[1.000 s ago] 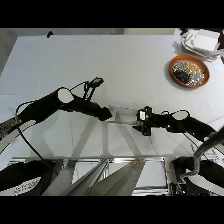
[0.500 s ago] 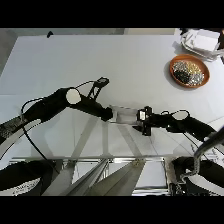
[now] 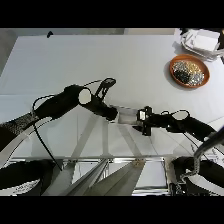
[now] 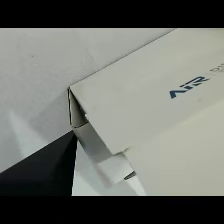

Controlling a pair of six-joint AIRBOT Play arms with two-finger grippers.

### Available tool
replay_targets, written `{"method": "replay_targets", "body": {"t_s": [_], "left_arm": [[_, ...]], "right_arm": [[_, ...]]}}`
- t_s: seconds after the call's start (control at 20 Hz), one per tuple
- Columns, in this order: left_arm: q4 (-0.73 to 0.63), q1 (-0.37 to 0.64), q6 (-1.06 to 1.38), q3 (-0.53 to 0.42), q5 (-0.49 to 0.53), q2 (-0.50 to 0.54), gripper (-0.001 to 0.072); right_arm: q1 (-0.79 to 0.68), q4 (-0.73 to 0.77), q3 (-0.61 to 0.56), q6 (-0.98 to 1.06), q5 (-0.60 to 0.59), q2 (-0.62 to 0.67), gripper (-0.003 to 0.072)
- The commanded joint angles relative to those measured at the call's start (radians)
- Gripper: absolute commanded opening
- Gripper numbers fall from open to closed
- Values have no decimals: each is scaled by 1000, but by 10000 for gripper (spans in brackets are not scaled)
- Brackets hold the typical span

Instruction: Fold the box and place the chain.

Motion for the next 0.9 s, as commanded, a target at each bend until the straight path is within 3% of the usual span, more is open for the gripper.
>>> {"method": "replay_targets", "body": {"t_s": [0.0,0.45,0.6,0.85], "left_arm": [[110,-28,-142,26,-16,-6,495],[187,-90,-294,97,-89,-94,490],[186,-99,-313,97,-72,-99,401],[187,-101,-368,97,-43,-102,388]], "right_arm": [[0,0,0,0,0,0,341],[0,0,0,0,0,0,341],[0,0,0,0,0,0,341],[0,0,0,0,0,0,341]]}}
